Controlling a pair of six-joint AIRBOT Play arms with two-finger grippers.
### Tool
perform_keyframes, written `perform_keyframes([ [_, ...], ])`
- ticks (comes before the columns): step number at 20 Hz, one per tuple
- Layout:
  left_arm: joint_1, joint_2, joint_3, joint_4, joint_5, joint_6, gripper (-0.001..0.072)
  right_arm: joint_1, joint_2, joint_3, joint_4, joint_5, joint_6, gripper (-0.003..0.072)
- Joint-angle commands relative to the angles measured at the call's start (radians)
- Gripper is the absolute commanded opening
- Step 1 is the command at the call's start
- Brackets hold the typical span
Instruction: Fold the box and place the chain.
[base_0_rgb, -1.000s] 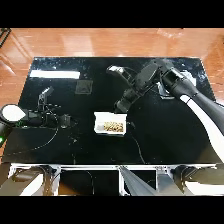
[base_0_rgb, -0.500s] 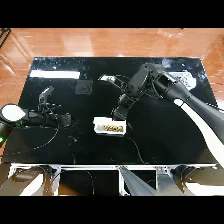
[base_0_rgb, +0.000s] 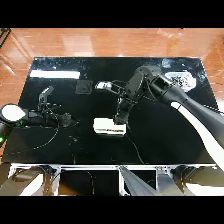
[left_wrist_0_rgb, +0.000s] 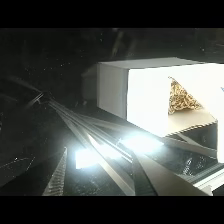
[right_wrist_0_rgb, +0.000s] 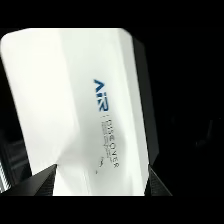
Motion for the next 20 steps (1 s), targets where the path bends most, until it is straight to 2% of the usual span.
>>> perform_keyframes([
  [1,0.001,0.0,0.001,0.0,0.0,0.0,0.0508,0.027,-0.001,0.001,-0.062,-0.011,-0.045,0.0709],
  [20,0.001,0.0,0.001,0.0,0.016,0.0,0.0508,0.091,-0.001,0.001,-0.132,0.057,0.034,0.0708],
])
